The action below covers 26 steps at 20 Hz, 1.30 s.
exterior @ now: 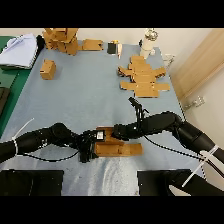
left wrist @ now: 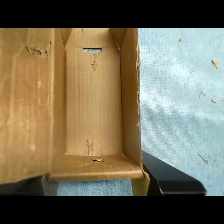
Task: Fold the box.
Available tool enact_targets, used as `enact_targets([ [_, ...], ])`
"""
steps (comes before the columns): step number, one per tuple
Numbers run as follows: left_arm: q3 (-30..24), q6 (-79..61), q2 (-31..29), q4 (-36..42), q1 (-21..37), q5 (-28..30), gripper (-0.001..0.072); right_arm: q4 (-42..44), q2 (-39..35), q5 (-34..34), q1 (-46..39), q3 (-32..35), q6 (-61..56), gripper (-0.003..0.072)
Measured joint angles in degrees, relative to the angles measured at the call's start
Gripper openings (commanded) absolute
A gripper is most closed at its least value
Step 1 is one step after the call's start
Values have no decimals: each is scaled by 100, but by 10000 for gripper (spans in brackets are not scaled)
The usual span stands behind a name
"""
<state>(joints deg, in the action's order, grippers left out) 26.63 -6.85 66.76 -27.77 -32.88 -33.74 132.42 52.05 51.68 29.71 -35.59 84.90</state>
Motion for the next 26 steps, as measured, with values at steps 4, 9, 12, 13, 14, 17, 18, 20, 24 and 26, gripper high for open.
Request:
enact_targets([
  [4,-2,0,0,0,0,7,417,-11,400,-256,0,0,133,2],
  [9,-2,0,0,0,0,17,418,-50,1038,-603,33,-2,393,1],
  [12,-2,0,0,0,0,7,417,-109,1169,-686,188,-2,457,0],
  [13,0,2,0,0,0,-4,417,-151,1191,-704,243,-2,470,1],
  [14,-2,2,0,0,0,-13,418,-177,1211,-723,282,-2,479,1],
  [17,0,17,0,-2,2,-46,418,-249,1233,-754,345,-2,501,1],
  [18,0,17,0,-2,0,-52,417,-280,1231,-758,354,-2,505,0],
  [20,0,17,2,-4,2,-66,417,-468,1139,-758,374,-28,514,0],
  [24,0,17,7,-7,2,-76,417,-1685,459,-358,299,-417,361,0],
  [26,0,20,7,-7,2,-81,417,-2468,-81,90,278,-599,232,0],
])
